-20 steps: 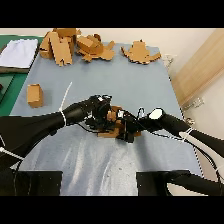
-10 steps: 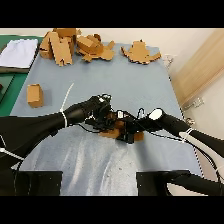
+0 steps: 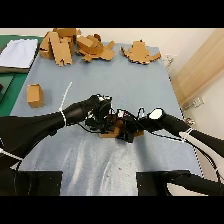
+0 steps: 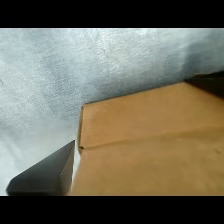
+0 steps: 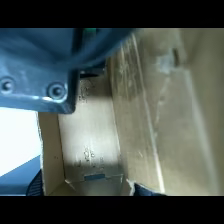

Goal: Fold the box.

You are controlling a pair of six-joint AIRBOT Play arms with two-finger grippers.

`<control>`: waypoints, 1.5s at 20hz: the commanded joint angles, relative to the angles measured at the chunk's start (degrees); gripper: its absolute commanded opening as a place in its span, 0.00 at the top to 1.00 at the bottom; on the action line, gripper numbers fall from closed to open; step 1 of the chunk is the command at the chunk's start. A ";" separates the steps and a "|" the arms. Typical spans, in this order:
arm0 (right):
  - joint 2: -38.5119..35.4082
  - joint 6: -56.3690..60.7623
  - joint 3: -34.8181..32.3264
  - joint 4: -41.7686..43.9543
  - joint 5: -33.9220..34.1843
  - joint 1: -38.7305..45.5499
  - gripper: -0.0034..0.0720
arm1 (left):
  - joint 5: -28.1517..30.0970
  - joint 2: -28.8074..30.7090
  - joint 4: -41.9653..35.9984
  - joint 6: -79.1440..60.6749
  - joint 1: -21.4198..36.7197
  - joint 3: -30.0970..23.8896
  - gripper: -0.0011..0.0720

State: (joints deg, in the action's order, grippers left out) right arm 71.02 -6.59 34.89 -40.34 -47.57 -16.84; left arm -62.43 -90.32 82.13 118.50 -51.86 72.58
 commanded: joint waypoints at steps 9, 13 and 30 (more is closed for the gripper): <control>0.04 -0.02 0.02 -0.11 -0.20 -0.02 0.15 | -3.91 9.60 0.37 -5.90 4.66 1.40 0.44; 0.04 -0.02 0.02 -0.11 -0.20 -0.04 0.15 | -11.78 9.86 3.76 -13.29 7.13 1.40 0.44; 0.04 -0.07 0.02 0.26 0.11 -0.04 0.15 | -0.26 9.46 -44.72 -114.90 39.41 -14.47 0.07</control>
